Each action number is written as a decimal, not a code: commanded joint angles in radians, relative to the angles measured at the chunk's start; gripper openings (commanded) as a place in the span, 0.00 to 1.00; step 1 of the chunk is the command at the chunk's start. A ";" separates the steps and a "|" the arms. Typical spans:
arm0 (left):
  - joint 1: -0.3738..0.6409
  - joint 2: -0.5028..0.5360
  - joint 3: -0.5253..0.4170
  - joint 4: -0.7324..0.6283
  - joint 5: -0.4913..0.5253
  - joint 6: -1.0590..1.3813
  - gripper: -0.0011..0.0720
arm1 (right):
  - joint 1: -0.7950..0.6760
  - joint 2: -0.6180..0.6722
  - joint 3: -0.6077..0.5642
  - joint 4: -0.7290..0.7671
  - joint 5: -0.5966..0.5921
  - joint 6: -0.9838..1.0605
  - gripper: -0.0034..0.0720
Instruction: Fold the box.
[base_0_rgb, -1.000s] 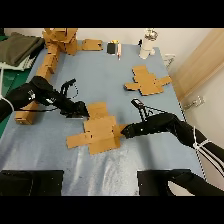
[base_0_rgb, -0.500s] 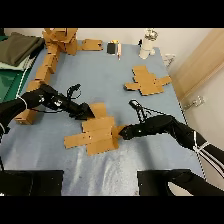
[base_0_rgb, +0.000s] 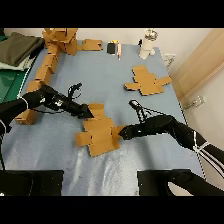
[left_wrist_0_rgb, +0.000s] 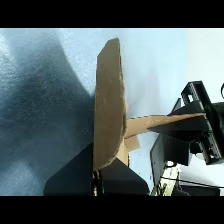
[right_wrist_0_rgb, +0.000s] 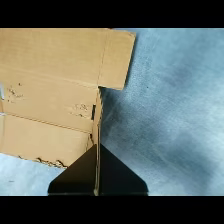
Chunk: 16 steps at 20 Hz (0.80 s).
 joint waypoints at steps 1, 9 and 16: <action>0.002 -0.001 0.000 -0.002 -0.010 0.082 0.03 | 0.000 0.001 0.000 -0.008 0.000 0.005 0.11; -0.079 0.053 0.001 -0.048 -0.079 0.355 0.03 | -0.184 0.002 0.189 -0.296 -0.036 0.233 0.61; -0.272 0.205 -0.032 -0.172 0.164 0.687 0.03 | -0.244 0.003 0.325 -0.218 -0.279 0.323 0.05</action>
